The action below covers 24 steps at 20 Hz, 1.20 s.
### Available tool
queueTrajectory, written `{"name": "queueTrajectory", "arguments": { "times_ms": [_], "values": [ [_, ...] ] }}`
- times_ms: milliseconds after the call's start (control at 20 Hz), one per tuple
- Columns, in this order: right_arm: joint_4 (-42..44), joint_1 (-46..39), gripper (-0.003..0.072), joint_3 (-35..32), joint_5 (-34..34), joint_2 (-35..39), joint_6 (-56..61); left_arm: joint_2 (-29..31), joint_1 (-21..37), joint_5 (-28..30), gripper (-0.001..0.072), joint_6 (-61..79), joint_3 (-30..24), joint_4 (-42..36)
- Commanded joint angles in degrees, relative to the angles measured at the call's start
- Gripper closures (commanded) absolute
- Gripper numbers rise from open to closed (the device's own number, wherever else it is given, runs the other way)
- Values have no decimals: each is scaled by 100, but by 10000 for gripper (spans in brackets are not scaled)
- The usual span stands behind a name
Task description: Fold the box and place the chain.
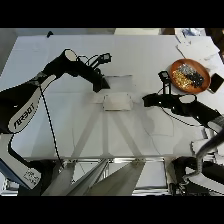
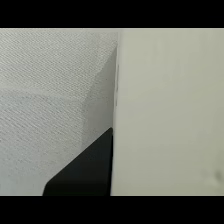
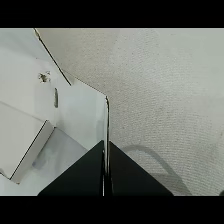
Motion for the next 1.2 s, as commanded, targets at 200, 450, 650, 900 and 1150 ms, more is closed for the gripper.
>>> {"name": "queueTrajectory", "arguments": {
  "times_ms": [200,450,650,900,1150],
  "values": [
    [-4,-2,671,2,11,4,2,-15,-4,22,699,-2,0,26],
    [-4,-2,671,0,11,4,2,-15,-4,46,699,-2,0,24],
    [-9,-2,671,0,11,4,2,-15,-4,46,698,-2,0,24],
    [-4,-2,613,2,7,4,2,-15,-4,42,698,-11,0,24],
    [-39,-7,89,2,260,166,4,42,-4,42,705,-933,0,118]
  ]
}}
